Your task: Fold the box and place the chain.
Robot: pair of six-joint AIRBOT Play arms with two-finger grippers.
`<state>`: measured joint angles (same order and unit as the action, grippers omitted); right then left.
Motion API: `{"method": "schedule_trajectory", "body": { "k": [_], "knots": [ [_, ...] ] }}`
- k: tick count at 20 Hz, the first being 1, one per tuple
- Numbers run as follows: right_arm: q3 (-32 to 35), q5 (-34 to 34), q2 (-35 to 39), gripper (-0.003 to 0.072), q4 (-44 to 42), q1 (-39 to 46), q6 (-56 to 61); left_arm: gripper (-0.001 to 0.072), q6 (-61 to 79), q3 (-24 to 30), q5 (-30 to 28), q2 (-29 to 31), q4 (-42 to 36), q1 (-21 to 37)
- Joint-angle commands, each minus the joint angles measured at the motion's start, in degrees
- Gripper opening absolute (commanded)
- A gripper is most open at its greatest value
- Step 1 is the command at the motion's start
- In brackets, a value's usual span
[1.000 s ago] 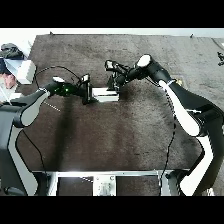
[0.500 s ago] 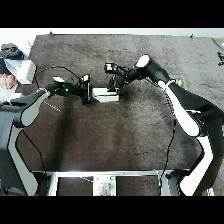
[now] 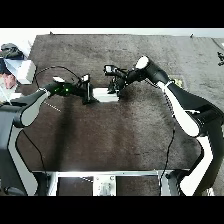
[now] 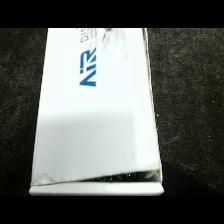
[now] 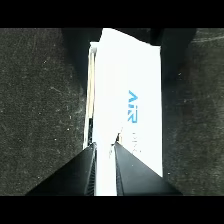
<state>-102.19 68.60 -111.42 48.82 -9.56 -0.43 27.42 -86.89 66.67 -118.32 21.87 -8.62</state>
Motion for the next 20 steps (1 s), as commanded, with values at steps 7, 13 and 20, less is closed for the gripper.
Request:
{"method": "schedule_trajectory", "body": {
  "k": [7, 13, 20],
  "knots": [
    [1.1, 2.1, 0.1, 0.0259, -2.5, 0.6, 0.0, 0.0347, 0.0, 0.0, 0.0, 0.0, 0.0, 0.0],
    [1.1, 2.1, 1.0, 0.0256, -15.0, 4.3, 0.0, 0.0348, 0.0, 0.0, 0.0, 0.0, 0.0, 0.0],
    [1.1, 4.4, -3.1, -0.0030, -12.6, 4.3, 3.9, 0.0348, 0.0, 0.0, -0.1, 0.0, 0.0, 0.0]
  ]
}}
